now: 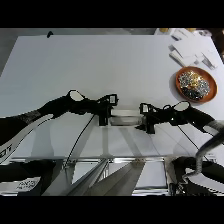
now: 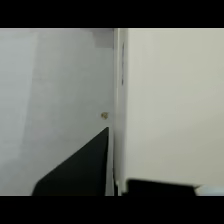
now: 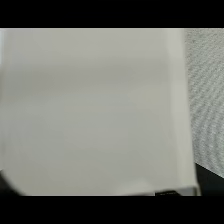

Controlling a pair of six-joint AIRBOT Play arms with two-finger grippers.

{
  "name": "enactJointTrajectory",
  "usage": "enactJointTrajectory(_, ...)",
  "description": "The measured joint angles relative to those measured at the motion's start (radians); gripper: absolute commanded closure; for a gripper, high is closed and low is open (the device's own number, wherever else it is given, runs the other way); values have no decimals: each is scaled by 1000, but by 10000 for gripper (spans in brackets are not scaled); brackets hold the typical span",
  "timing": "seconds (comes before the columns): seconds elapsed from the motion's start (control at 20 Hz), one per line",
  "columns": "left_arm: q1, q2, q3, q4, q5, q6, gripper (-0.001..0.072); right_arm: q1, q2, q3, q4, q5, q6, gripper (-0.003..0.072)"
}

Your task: Fold the box and place the chain.

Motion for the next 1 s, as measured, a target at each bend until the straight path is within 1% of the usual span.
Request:
enactJointTrajectory(0.05, 2, 3, 0, -3, -6, 0, 242, 0, 0, 0, 0, 0, 0, 426)
enactJointTrajectory(0.1, 2, 10, 1, -10, -23, -2, 176, 0, 0, 0, -1, 1, -1, 426)
enactJointTrajectory(0.25, 8, 49, 0, 23, -42, -48, 181, 0, 0, 0, -1, 2, -1, 426)
enactJointTrajectory(0.3, 12, 68, 0, 56, -47, -81, 254, 0, 0, 0, -1, 1, -1, 426)
enactJointTrajectory(0.35, 17, 95, 0, 98, -50, -130, 349, 0, 0, 0, 0, 1, 0, 426)
enactJointTrajectory(0.4, 21, 126, 0, 157, -59, -190, 424, 0, 0, 0, 0, 1, 0, 426)
enactJointTrajectory(0.5, 27, 196, 0, 280, -85, -306, 651, 0, 0, 0, 0, 1, 0, 426)
enactJointTrajectory(0.55, 29, 233, 0, 333, -113, -350, 706, 0, 0, 0, 0, 0, 0, 426)
enactJointTrajectory(0.6, 29, 273, 0, 380, -148, -387, 707, 0, 0, 0, 0, 1, 0, 426)
enactJointTrajectory(0.7, 23, 341, 0, 431, -204, -435, 707, 0, 0, 0, 0, 1, -1, 426)
enactJointTrajectory(0.8, 1, 388, 0, 447, -258, -462, 707, 0, 0, 0, 0, 1, -1, 426)
enactJointTrajectory(0.95, -51, 409, 0, 415, -273, -481, 704, 0, 0, 0, 0, 0, -1, 426)
enactJointTrajectory(1.0, -73, 406, 0, 399, -259, -485, 704, 0, 0, 0, 0, 1, -1, 426)
